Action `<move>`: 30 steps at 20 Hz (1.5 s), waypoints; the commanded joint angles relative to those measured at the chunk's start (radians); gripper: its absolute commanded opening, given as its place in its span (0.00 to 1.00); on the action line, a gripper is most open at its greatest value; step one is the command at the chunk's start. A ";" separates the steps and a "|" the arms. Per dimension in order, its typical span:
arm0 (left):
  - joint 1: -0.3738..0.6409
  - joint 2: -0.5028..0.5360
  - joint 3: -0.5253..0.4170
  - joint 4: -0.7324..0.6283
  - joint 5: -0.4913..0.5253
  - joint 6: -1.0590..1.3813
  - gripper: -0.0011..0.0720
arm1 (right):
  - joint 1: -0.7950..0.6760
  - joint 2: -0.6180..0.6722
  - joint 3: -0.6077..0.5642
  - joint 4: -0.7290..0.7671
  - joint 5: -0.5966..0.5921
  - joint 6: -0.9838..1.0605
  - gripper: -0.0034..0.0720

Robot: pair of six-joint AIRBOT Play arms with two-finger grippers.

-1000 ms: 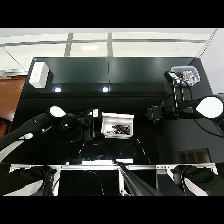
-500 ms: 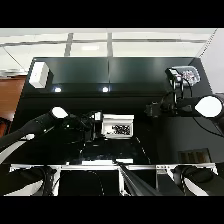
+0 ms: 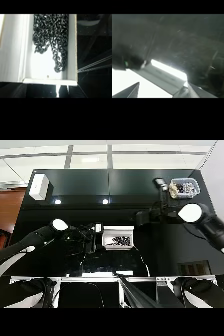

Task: Fold the box and place the chain.

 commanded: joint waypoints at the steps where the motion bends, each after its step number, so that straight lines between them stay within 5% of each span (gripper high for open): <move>1: -0.001 0.000 0.001 0.000 0.003 -0.001 0.49 | 0.074 -0.055 0.001 0.039 0.023 -0.416 0.89; 3: -0.001 0.000 0.001 0.000 0.003 -0.001 0.50 | 0.089 -0.036 0.022 0.021 0.092 -0.636 0.75; 6: -0.001 0.000 0.001 0.000 0.003 -0.001 0.50 | 0.082 -0.028 0.048 0.005 0.221 -0.702 0.77; 8: -0.001 0.000 0.001 0.000 0.003 -0.001 0.50 | 0.093 -0.028 0.034 0.022 0.220 -0.702 0.97; 19: -0.001 0.000 0.001 0.001 0.002 -0.002 0.50 | 0.132 -0.066 -0.032 0.108 0.143 -0.976 0.90; 21: -0.001 0.000 0.001 0.001 0.003 -0.001 0.50 | 0.132 -0.078 -0.032 0.114 0.137 -0.982 0.67; 23: -0.001 0.000 0.001 0.001 0.003 -0.001 0.50 | 0.132 -0.078 -0.032 0.114 0.129 -0.982 0.66; 24: -0.001 0.000 0.001 0.001 0.003 -0.001 0.50 | 0.132 -0.078 -0.032 0.113 0.132 -0.981 0.44; 25: -0.001 0.000 0.001 0.001 0.003 -0.001 0.50 | 0.132 -0.078 -0.032 0.113 0.137 -0.981 0.37; 30: -0.001 0.000 0.001 0.001 0.002 -0.001 0.50 | 0.134 -0.080 -0.032 0.113 0.140 -0.980 0.37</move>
